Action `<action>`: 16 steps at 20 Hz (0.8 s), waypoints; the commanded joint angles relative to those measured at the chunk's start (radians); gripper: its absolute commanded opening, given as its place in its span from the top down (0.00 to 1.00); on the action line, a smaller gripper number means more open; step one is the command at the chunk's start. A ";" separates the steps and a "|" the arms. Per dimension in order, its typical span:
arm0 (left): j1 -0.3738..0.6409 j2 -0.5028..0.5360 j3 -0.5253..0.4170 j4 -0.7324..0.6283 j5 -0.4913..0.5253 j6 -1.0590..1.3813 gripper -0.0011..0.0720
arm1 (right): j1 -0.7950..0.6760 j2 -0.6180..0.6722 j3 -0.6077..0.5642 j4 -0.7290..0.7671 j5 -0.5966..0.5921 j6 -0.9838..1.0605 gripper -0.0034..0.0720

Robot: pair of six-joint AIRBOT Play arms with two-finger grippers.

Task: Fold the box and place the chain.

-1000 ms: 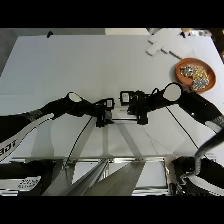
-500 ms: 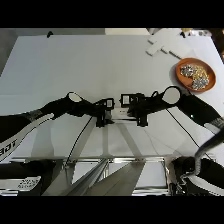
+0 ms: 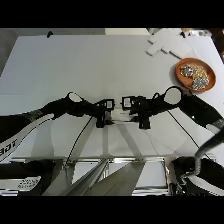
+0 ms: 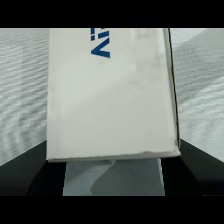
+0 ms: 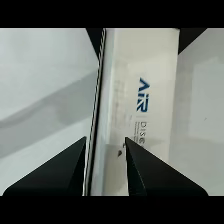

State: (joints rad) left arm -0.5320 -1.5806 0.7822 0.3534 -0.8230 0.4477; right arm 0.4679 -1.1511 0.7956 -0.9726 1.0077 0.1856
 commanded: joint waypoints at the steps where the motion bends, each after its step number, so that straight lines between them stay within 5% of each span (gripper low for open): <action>1: 0.000 0.001 0.001 -0.001 0.003 -0.003 0.94 | 0.000 0.058 0.000 0.039 -0.041 -0.001 0.58; 5: 0.000 0.001 0.001 -0.001 0.003 -0.003 0.94 | -0.001 0.130 0.000 0.046 -0.036 0.033 0.64; 6: 0.000 0.001 0.001 -0.001 0.003 -0.003 0.94 | -0.001 0.129 0.000 0.064 -0.036 0.051 0.84; 7: 0.000 0.001 0.001 -0.001 0.003 -0.003 0.94 | -0.001 0.124 -0.010 0.110 -0.049 0.049 0.93; 11: 0.000 0.001 0.001 -0.001 0.003 -0.003 0.94 | -0.001 0.062 -0.113 0.303 -0.180 -0.014 0.93; 16: 0.000 0.001 0.001 -0.001 0.003 -0.003 0.94 | 0.000 0.027 -0.143 0.322 -0.267 -0.010 0.93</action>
State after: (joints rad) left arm -0.5316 -1.5806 0.7818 0.3519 -0.8200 0.4450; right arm 0.4679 -1.1095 0.6704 -0.6880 0.8101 0.1825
